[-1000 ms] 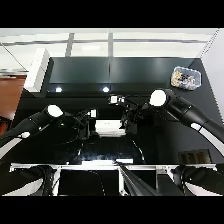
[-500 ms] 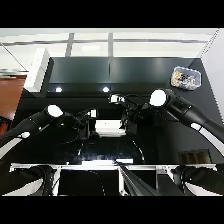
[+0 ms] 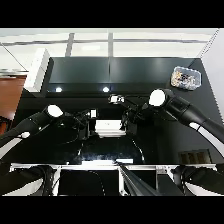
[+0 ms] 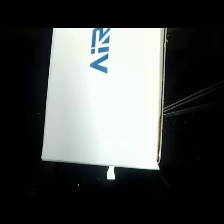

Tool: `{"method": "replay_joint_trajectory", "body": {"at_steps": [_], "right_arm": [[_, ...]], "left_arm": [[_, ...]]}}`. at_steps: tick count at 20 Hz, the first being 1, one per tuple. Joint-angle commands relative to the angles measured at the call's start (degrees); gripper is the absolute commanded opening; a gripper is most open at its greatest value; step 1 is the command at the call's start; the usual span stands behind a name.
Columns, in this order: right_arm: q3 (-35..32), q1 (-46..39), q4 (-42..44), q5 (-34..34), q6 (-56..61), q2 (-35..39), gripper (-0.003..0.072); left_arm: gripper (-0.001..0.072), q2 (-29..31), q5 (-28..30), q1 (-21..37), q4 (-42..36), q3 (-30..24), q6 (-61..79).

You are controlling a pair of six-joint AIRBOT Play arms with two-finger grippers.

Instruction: Fold the box and place the chain.

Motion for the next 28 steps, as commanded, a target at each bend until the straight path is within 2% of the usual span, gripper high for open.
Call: {"method": "replay_joint_trajectory", "body": {"at_steps": [1,8,14,17,18,19,20,21,23,24,26,28], "right_arm": [[0.0,0.1,-0.2,-0.1,0.2,-0.5,0.0284],[0.0,-0.1,-0.2,0.6,0.2,0.3,0.0283],[0.0,-0.5,0.0,0.9,0.3,4.9,0.0283],[0.0,-1.9,0.2,0.8,6.6,6.5,0.0283],[0.0,-2.9,0.3,0.8,11.3,6.6,0.0258],[0.0,-4.2,0.2,1.2,17.7,6.6,0.0171],[0.0,-6.0,0.2,2.8,24.5,6.6,0.0038],[-0.3,-7.5,0.5,5.9,30.3,6.6,0.0011],[-3.5,-9.6,8.1,12.9,32.5,6.6,0.0012],[-5.2,-10.2,14.2,12.4,32.4,6.6,0.0011],[-7.5,-10.1,26.9,4.3,31.8,6.5,0.0012],[-8.1,-8.5,32.5,-3.1,31.8,5.2,0.0012]], "left_arm": [[0.04,0.0,0.1,0.0,0.0,0.0,-0.1],[0.04,0.0,0.1,0.0,0.0,0.0,-0.1],[0.04,0.0,0.1,0.0,0.0,0.0,-0.1],[0.04,0.0,0.1,0.0,0.0,0.0,-0.1],[0.04,0.0,0.1,0.0,0.0,0.0,-0.1],[0.04,0.0,0.1,0.0,0.0,0.0,-0.1],[0.04,0.0,0.1,0.0,0.0,0.0,-0.1],[0.04,0.0,0.1,0.0,0.0,0.0,-0.1],[0.04,0.0,0.1,0.0,0.0,0.0,-0.1],[0.04,0.0,0.1,0.0,0.0,0.0,-0.1],[0.04,0.0,0.2,0.0,0.0,0.0,0.0],[0.04,0.0,0.1,0.0,0.0,0.0,-0.1]]}}
